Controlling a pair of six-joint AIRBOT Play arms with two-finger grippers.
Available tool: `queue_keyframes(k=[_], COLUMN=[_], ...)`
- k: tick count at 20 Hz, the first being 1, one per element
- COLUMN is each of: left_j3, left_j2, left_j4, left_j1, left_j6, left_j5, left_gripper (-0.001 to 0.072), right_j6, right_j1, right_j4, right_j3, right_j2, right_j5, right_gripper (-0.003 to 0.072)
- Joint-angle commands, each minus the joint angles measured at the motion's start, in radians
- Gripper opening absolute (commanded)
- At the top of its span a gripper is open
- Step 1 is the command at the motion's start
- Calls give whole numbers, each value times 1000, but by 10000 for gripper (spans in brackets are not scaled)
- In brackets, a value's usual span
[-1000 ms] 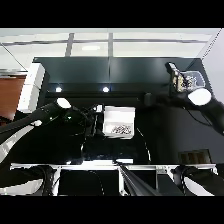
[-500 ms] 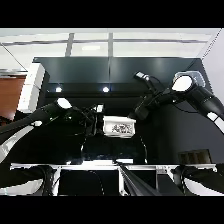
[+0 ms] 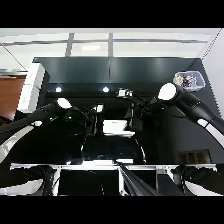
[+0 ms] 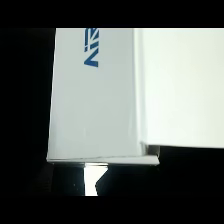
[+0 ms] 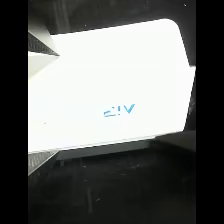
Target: Fold the box and place the chain.
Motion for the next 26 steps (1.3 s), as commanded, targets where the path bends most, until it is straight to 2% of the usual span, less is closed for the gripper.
queue_keyframes(k=[1, 2, 4, 5, 8, 26], left_j3=[1, 1, 1, 1, 1, 1], left_j2=[0, 0, 0, 0, 0, 0], left_j4=[1, 1, 1, 1, -3, -10], left_j1=[0, 0, 0, 0, 0, 0], left_j6=[0, 0, 0, 0, 0, 0], left_j5=[-1, -1, -1, -1, -1, -1], left_gripper=[370, 370, 370, 370, 370, 370], right_j6=[-21, -21, -13, -5, -2, 43], right_j1=[23, 23, 23, 23, 23, 23], right_j4=[-28, -27, -28, -28, -32, -37], right_j3=[-1, -1, -1, -1, -4, -12], right_j2=[0, 0, 0, 0, 0, 16], right_j5=[-40, -49, -42, -31, -8, -97], right_gripper=[699, 553, 383, 254, 244, 243])
